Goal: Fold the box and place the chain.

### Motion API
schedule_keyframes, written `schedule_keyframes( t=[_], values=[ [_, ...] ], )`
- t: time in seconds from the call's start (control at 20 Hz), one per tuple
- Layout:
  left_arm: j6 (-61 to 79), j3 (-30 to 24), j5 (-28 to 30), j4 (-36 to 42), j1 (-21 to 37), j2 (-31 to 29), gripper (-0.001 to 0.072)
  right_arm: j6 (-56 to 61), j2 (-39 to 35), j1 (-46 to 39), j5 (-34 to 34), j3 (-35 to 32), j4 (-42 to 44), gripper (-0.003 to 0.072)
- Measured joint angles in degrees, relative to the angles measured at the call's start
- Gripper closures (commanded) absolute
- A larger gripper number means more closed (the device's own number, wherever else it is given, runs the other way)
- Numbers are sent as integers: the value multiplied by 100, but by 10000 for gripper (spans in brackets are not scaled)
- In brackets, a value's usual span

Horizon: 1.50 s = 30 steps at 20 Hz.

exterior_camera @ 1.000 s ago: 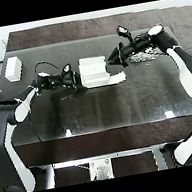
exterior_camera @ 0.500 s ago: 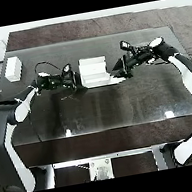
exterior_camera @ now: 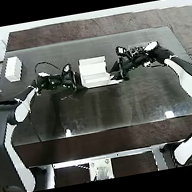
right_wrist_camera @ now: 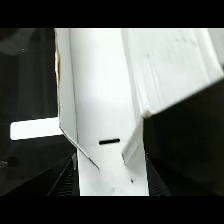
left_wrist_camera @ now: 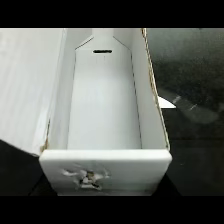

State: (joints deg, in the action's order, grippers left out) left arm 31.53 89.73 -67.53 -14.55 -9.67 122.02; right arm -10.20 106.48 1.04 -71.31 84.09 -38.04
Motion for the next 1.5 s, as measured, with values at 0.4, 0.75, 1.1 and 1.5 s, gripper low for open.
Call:
schedule_keyframes(
  t=[0.4, 0.75, 1.1, 1.5],
  values=[
    [0, 0, 0, -2, 7, 0, 226, -197, 63, 372, 332, -4, 7, 325],
    [2, 0, -13, -7, 9, 0, 226, -245, 170, 608, 540, -4, 210, 151],
    [0, 0, -7, -2, 9, 0, 226, -254, 214, 614, 610, -4, 284, 107],
    [-2, 0, 4, 2, 7, 0, 226, -199, 201, 356, 39, 31, 256, 682]
  ],
)
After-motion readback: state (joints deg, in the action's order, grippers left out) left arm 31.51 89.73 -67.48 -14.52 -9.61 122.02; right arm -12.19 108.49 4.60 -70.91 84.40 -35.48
